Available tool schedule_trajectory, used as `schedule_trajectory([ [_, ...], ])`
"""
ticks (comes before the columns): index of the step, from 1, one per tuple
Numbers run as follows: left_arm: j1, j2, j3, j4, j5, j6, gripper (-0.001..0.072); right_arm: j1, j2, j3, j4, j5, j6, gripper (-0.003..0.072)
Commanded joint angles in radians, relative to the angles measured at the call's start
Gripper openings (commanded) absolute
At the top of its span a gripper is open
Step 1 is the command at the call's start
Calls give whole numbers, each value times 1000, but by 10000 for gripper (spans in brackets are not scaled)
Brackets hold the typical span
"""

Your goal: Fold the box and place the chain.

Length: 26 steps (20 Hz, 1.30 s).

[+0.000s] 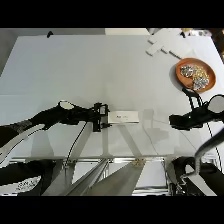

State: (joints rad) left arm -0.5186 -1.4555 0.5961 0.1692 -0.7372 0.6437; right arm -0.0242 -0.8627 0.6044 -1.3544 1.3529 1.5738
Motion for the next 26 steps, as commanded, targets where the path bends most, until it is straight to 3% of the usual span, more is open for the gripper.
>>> schedule_trajectory([
  [1, 0, 0, 0, 0, 0, 0, 63, -1, -1, 0, 0, 0, 0, 9],
  [5, 0, 0, 0, 0, -44, 2, 62, -1, -1, 0, 0, 0, 0, 9],
  [6, 0, 0, 0, -1, -37, 8, 57, -1, -1, 0, 0, 0, 0, 9],
  [7, 0, 0, 0, -7, -28, 7, 1, -1, -1, 0, 0, 1, 0, 9],
  [11, 2, 51, 0, -23, -12, -51, 4, -1, -1, 0, 0, 0, 0, 9],
  [17, 76, 346, 0, -4, 191, -339, 5, -1, -1, 0, 0, 1, 0, 9],
  [22, 253, 605, 0, 283, 277, -591, 5, -1, 0, 0, 0, 0, 0, 9],
  [26, 477, 745, 0, 489, 278, -792, 4, -1, 0, 0, 0, 0, 0, 9],
])
